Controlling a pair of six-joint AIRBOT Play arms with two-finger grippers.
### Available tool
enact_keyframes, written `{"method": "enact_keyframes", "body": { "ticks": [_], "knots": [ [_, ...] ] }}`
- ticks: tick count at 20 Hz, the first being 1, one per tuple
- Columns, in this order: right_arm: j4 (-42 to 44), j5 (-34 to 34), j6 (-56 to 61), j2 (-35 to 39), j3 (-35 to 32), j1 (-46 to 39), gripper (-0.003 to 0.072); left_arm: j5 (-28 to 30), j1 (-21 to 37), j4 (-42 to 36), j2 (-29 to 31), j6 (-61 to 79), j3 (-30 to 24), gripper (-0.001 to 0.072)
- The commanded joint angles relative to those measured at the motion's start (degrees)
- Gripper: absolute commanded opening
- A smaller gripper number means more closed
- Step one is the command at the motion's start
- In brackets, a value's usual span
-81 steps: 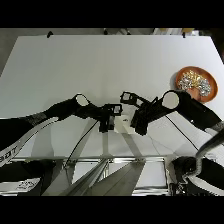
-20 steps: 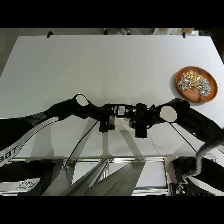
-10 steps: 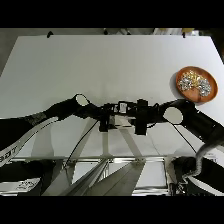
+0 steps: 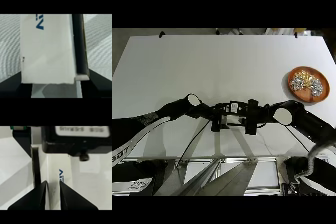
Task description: Fold the box and place the chain.
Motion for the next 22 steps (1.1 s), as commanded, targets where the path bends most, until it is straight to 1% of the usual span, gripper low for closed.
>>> {"method": "enact_keyframes", "body": {
  "ticks": [1,3,6,8,10,12,17,22],
  "knots": [
    [0.57,-0.59,0.02,-0.90,-0.74,-0.04,0.0157,-0.28,-0.02,0.15,0.00,0.09,-0.02,0.0256],
    [0.83,-0.15,0.02,-0.90,-0.74,-0.04,0.0158,-0.31,-0.02,0.15,0.00,0.09,-0.02,0.0256],
    [1.07,3.10,0.00,-0.87,-0.74,-0.04,0.0166,-0.31,-0.02,0.15,0.00,0.09,-0.04,0.0256],
    [3.74,5.62,-0.66,-0.87,-0.74,-0.04,0.0304,-0.31,-0.02,0.15,0.00,0.09,-0.02,0.0256],
    [6.03,6.36,-0.74,-0.87,-0.74,-0.04,0.0306,-0.31,-0.02,0.15,0.00,0.09,-0.02,0.0256],
    [6.25,6.16,-0.74,-0.85,-0.74,-0.04,0.0321,-0.28,-0.02,0.15,0.00,0.09,-0.04,0.0256],
    [6.97,4.70,-0.66,1.33,-0.72,-0.17,0.0321,-0.31,-0.02,0.15,0.00,0.09,-0.02,0.0256],
    [11.72,4.90,-0.63,1.88,-0.72,-3.69,0.0317,-0.31,-0.02,0.15,0.00,0.09,-0.04,0.0256]
  ]
}}
